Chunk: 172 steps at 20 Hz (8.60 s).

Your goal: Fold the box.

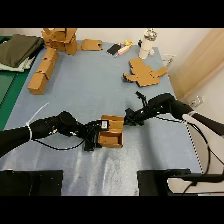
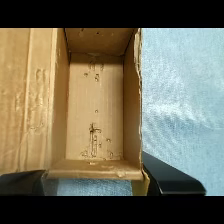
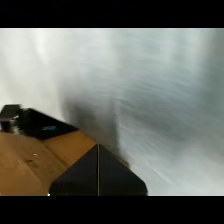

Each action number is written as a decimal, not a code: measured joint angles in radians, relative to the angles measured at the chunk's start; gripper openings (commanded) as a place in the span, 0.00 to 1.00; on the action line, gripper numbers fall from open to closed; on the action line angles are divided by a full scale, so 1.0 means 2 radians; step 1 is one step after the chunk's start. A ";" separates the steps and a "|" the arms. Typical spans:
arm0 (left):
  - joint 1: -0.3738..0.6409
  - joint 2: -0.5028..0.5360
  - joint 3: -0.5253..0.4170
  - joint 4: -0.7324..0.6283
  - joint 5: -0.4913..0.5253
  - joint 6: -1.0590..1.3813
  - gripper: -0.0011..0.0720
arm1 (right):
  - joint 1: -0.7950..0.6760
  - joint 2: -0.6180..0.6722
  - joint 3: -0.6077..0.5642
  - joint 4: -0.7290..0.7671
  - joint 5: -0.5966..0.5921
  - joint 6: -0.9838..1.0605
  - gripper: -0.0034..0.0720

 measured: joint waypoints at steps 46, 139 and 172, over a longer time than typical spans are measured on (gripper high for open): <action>0.000 0.000 0.000 0.000 0.000 0.000 0.76 | 0.381 0.417 -0.193 -0.266 0.322 -0.124 0.51; 0.000 0.000 0.000 0.000 0.000 0.000 0.76 | 0.484 0.305 -0.178 -0.634 0.332 -0.017 0.21; 0.000 0.000 0.000 0.000 0.000 0.000 0.76 | 0.429 0.326 -0.355 -0.372 0.686 0.761 0.05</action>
